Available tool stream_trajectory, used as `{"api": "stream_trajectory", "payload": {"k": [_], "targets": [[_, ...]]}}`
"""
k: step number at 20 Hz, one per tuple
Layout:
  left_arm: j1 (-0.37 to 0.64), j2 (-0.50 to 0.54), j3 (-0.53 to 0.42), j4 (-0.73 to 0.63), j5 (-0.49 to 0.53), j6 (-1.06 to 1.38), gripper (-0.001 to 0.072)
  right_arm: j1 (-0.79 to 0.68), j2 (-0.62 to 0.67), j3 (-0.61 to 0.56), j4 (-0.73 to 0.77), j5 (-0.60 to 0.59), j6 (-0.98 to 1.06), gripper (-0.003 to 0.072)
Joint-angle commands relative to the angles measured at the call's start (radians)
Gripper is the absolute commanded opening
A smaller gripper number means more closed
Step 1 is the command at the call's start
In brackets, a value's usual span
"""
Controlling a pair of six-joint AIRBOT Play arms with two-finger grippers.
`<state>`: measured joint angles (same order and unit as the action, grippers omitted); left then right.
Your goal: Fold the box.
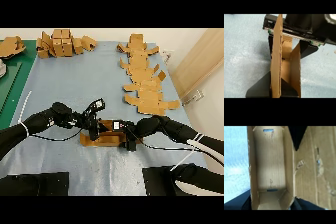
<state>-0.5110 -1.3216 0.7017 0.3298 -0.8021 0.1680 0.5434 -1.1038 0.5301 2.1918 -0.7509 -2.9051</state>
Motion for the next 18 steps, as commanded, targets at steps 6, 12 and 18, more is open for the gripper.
{"api": "stream_trajectory", "payload": {"k": [6, 12, 18], "targets": [[-0.001, 0.0, 0.0, -0.001, -0.003, -0.001, 0.0012, 0.001, -0.03, 0.001, 0.005, 0.018, -0.001, 0.0511], [-0.001, 0.0, 0.0, -0.001, -0.002, -0.002, 0.0012, 0.001, -0.029, 0.001, 0.003, 0.018, -0.001, 0.0408], [0.001, 0.0, 0.001, 0.0, 0.003, -0.024, 0.0579, 0.001, -0.029, 0.001, 0.003, 0.017, -0.001, 0.0299]]}}
